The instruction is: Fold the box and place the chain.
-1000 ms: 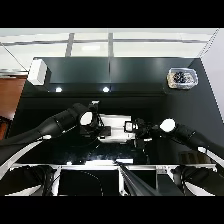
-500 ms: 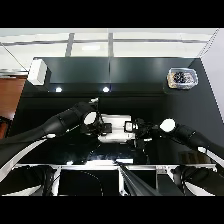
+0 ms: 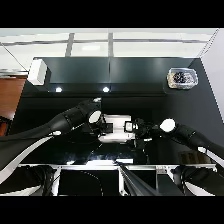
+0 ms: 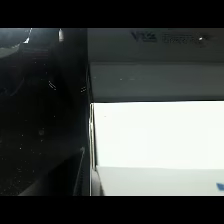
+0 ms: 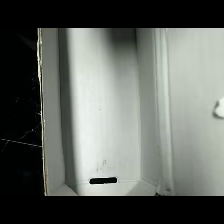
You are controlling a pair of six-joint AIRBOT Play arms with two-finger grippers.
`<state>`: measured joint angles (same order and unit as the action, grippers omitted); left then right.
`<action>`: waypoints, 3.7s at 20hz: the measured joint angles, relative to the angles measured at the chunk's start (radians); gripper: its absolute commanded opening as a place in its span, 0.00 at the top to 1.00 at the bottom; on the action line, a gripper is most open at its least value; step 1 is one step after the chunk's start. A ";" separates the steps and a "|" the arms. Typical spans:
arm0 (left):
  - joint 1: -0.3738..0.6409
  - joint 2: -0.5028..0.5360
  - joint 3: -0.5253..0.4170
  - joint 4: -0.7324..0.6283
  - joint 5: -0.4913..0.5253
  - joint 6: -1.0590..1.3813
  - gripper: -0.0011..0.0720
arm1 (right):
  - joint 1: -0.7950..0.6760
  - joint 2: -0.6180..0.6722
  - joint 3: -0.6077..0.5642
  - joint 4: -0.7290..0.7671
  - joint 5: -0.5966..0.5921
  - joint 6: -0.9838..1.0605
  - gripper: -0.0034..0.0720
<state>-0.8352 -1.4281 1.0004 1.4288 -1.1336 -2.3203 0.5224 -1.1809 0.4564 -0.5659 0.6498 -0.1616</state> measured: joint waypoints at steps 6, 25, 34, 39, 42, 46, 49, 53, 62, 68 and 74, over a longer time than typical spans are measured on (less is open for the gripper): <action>0.000 -0.005 0.001 0.000 0.000 0.002 0.82 | 0.000 0.000 0.000 0.000 0.000 0.000 0.39; -0.014 -0.006 0.001 -0.004 0.000 -0.017 0.51 | 0.000 0.000 0.000 0.000 0.000 0.000 0.39; -0.019 -0.015 0.001 0.002 -0.003 -0.025 0.51 | 0.000 0.000 0.000 0.000 0.000 0.000 0.39; -0.019 -0.019 0.001 0.003 -0.003 -0.027 0.51 | 0.000 0.000 0.000 0.000 0.000 0.001 0.39; -0.019 -0.021 0.001 0.003 -0.001 -0.027 0.61 | 0.000 0.000 0.000 0.000 0.000 0.001 0.39; -0.019 -0.023 0.001 0.003 0.005 -0.026 0.68 | 0.000 0.000 0.000 0.000 0.000 0.000 0.39; -0.019 -0.023 0.001 0.003 0.008 -0.026 0.71 | 0.000 0.000 0.000 0.000 0.000 0.001 0.39; -0.019 -0.026 0.002 0.003 0.003 -0.024 0.95 | 0.000 0.000 0.000 0.000 0.000 0.001 0.39; -0.019 -0.029 0.002 0.003 0.006 -0.025 0.95 | 0.000 0.000 0.000 0.000 0.000 0.003 0.13; -0.018 -0.029 0.002 0.002 0.012 -0.028 0.95 | -0.017 0.051 0.023 -0.090 0.031 0.113 0.13; -0.018 -0.029 0.002 0.002 0.003 0.000 0.95 | -0.023 0.128 0.047 -0.229 0.101 0.212 0.13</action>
<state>-0.8532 -1.4567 1.0027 1.4311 -1.1301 -2.3207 0.4995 -1.0527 0.5030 -0.7948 0.7509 0.0502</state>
